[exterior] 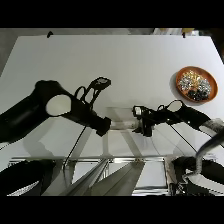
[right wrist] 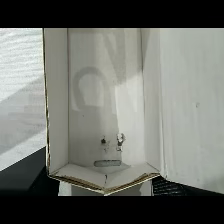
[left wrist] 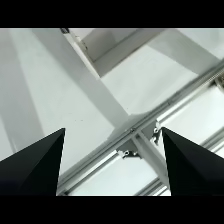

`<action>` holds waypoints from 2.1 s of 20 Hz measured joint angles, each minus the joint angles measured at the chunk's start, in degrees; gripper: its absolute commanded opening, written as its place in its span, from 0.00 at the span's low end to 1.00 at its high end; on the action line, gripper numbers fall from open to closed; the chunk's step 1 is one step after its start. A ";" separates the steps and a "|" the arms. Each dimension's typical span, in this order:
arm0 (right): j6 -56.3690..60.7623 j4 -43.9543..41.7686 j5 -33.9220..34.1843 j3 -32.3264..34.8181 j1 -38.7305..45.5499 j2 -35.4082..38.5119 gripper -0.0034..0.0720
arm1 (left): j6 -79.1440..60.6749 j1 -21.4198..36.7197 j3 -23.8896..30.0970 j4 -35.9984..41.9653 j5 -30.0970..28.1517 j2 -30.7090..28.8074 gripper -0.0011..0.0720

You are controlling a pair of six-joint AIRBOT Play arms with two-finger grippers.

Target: Fold the box and place the chain.

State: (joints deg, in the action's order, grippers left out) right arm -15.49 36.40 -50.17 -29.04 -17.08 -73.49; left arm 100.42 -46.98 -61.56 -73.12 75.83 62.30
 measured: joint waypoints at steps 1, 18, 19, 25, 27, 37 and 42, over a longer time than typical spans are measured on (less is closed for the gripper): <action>0.00 0.00 0.00 0.00 0.00 0.00 0.59 | -3.39 -0.09 0.63 0.02 -0.11 -1.79 0.92; -0.02 0.00 0.00 0.00 0.00 0.00 0.59 | -97.79 18.69 27.93 25.40 -28.50 5.03 0.98; -0.02 0.00 0.00 0.00 0.00 0.00 0.59 | -102.25 19.02 28.09 28.41 -29.00 7.13 0.98; -0.02 0.00 0.00 0.00 0.00 0.00 0.59 | -116.26 19.65 28.46 39.95 -30.84 14.34 0.99; -0.02 0.00 0.00 0.00 0.00 0.00 0.59 | -117.79 19.47 28.48 41.92 -30.95 14.99 0.99; -0.02 0.00 0.00 0.00 0.00 0.00 0.59 | -125.15 15.10 28.50 47.54 -32.92 15.80 0.99; -0.02 0.00 0.00 0.00 0.00 0.00 0.59 | -126.79 14.49 28.50 49.37 -33.79 16.00 0.99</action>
State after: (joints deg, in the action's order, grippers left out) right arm -15.51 36.40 -50.17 -29.04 -17.08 -73.49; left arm -26.37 -32.49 -33.06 -23.75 42.04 78.30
